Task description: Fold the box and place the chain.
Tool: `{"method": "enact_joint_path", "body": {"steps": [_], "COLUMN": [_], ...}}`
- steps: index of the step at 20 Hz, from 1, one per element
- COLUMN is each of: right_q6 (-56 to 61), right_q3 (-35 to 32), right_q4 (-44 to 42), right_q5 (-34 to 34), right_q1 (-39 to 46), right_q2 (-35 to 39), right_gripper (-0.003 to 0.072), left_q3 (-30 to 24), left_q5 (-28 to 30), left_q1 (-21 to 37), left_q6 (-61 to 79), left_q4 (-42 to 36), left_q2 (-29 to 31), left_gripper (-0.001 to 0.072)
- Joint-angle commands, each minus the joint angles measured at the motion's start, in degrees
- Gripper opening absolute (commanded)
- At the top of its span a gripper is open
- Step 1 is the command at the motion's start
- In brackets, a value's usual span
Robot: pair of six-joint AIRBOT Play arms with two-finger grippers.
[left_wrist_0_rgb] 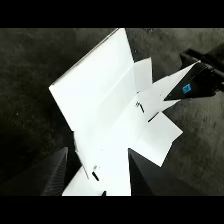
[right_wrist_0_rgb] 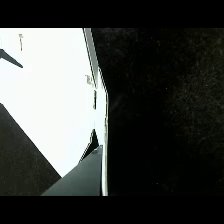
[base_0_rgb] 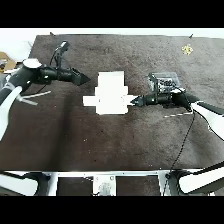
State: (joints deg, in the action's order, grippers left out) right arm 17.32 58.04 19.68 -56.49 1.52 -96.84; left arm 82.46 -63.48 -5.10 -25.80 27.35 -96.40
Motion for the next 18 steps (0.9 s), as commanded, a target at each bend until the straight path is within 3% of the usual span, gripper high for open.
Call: {"method": "enact_joint_path", "body": {"steps": [1,5,7,9,11,18], "right_q6": [-1.3,-1.3,-1.3,-1.3,-1.3,-1.3], "right_q3": [0.0,0.0,0.0,0.0,0.0,0.0], "right_q4": [0.0,0.0,0.5,1.3,1.7,1.7], "right_q5": [0.0,0.0,-0.1,-0.1,-0.1,0.0], "right_q1": [0.0,0.0,0.0,0.0,0.0,0.0], "right_q2": [0.0,0.0,0.0,0.0,0.0,0.0], "right_gripper": [0.0004,0.0004,0.0004,0.0004,0.0004,0.0004], "left_q3": [13.7,24.0,27.8,30.4,31.7,31.8], "left_q5": [-9.1,-10.8,-12.7,-16.0,-19.2,-19.7], "left_q1": [-0.5,-3.6,-3.7,-3.7,-4.0,-6.6], "left_q6": [-6.1,-8.2,-8.9,-8.1,-8.3,-7.2], "left_q4": [4.7,10.9,9.1,2.7,-1.0,2.3], "left_q2": [-11.2,-18.8,-22.6,-25.8,-28.4,-31.3], "left_gripper": [0.0411,0.0411,0.0411,0.0411,0.0410,0.0410]}}
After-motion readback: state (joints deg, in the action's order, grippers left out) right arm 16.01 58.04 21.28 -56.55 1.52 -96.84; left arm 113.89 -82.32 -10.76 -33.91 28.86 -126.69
